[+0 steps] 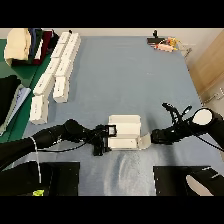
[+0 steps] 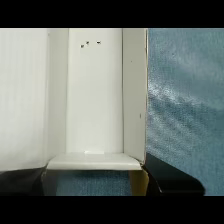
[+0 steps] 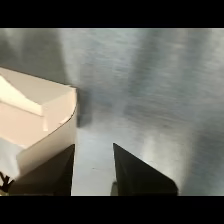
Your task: Fold the box.
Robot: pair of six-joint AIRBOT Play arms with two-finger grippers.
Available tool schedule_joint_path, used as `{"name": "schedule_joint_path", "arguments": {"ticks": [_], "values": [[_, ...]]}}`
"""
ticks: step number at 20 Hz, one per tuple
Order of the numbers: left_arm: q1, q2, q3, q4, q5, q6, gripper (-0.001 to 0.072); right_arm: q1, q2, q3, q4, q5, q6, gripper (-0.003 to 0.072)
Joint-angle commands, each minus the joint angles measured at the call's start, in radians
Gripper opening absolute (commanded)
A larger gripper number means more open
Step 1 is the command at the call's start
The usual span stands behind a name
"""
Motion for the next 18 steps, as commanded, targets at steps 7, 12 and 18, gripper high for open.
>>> {"name": "schedule_joint_path", "arguments": {"ticks": [7,12,18], "values": [[0.000,0.000,0.001,0.000,0.000,0.000,0.0518,0.053,0.003,0.000,0.167,-0.017,-0.114,0.0371],[0.000,0.000,0.001,0.000,0.000,0.000,0.0518,0.222,-0.002,0.000,0.083,-0.180,0.031,0.0371],[0.000,0.000,0.001,0.000,0.000,0.000,0.0518,0.423,-0.127,0.105,-0.201,-0.199,0.388,0.0356]]}}
